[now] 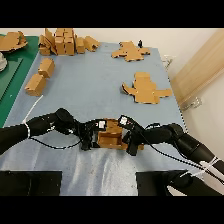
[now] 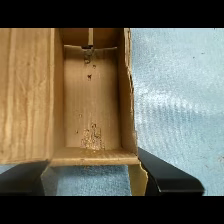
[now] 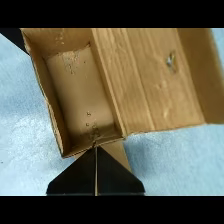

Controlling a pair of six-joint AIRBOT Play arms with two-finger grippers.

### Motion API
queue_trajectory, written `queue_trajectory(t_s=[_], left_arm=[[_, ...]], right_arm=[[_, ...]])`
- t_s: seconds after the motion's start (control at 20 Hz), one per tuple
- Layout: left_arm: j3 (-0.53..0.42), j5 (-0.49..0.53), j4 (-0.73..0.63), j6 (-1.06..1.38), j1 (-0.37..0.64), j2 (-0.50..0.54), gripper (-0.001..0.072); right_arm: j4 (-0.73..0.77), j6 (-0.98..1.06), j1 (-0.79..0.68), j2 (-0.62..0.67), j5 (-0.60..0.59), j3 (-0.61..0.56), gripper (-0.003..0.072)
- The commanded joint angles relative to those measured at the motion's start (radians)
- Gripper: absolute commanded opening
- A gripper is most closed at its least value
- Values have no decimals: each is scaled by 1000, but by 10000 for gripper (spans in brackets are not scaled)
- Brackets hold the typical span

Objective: Fold the box.

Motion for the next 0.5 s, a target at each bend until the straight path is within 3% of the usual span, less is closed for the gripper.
queue_trajectory(t_s=[0.0, 0.15, 0.45], left_arm=[[0, 0, 0, 0, 0, 0, 403], [0, 0, 0, 0, 0, 0, 404], [0, 0, 0, 0, 0, 0, 404]], right_arm=[[32, -1, 0, -2, 27, 1, 14], [67, -1, 0, -2, 78, 1, 15], [84, 0, 0, -2, 53, 0, 27]])
